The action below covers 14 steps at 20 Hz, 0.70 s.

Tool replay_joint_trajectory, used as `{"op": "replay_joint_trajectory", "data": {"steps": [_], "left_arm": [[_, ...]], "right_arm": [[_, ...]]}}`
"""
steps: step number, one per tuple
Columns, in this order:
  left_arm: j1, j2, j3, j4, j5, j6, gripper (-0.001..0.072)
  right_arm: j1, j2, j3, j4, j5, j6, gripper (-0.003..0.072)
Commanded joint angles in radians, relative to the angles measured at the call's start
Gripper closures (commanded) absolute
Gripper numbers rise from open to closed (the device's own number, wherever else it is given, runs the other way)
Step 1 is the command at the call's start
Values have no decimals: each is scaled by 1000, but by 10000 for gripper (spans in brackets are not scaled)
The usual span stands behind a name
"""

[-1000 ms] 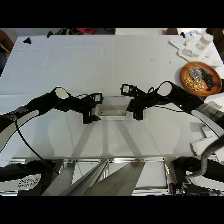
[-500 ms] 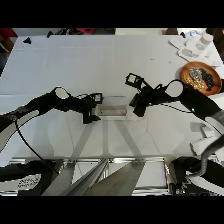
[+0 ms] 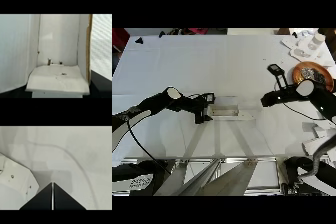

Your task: Fold the box and place the chain.

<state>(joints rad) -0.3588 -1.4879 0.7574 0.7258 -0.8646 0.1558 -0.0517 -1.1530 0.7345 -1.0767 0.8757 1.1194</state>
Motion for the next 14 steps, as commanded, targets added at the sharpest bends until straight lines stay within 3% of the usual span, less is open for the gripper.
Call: {"op": "replay_joint_trajectory", "data": {"steps": [1, 5, 14], "left_arm": [[0, 0, 1, 0, 0, 0, 266], [0, 0, 1, 0, 0, 0, 266], [0, 0, 1, 0, 0, 0, 266]], "right_arm": [[-75, -16, -98, 138, -8, 24, 681], [-74, -76, -149, 326, -21, -31, 681], [-66, -109, -150, 329, 90, -60, 682]]}}
